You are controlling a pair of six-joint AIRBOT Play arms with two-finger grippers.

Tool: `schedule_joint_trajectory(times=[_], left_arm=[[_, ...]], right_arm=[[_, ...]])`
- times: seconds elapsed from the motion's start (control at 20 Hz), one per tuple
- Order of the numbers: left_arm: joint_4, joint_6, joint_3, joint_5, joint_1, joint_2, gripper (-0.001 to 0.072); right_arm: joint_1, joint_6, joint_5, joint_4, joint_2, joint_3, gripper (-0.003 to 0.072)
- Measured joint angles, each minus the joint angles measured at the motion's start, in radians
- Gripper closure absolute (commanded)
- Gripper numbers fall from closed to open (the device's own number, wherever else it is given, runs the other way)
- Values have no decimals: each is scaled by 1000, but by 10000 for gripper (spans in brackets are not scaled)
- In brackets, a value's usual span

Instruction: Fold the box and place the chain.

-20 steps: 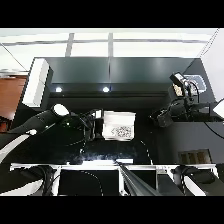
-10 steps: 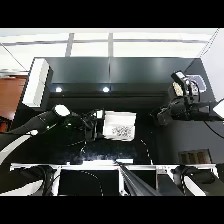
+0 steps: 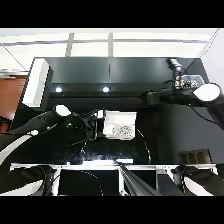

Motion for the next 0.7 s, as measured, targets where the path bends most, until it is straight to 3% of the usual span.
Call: schedule_joint_trajectory(times=[0.2, 0.3, 0.55, 0.7], left_arm=[[-2, -11, 0, 26, 0, 0, 371], [-2, -15, 0, 32, 0, 0, 371], [-1, -18, 0, 39, 0, 0, 371], [0, -18, 0, 40, 0, 0, 371]], right_arm=[[87, -164, -9, 12, -124, 45, 36], [116, -283, 43, 4, -139, 57, 37], [137, -482, 246, -5, -81, 41, 45], [143, -548, 271, -8, -43, -39, 45]])
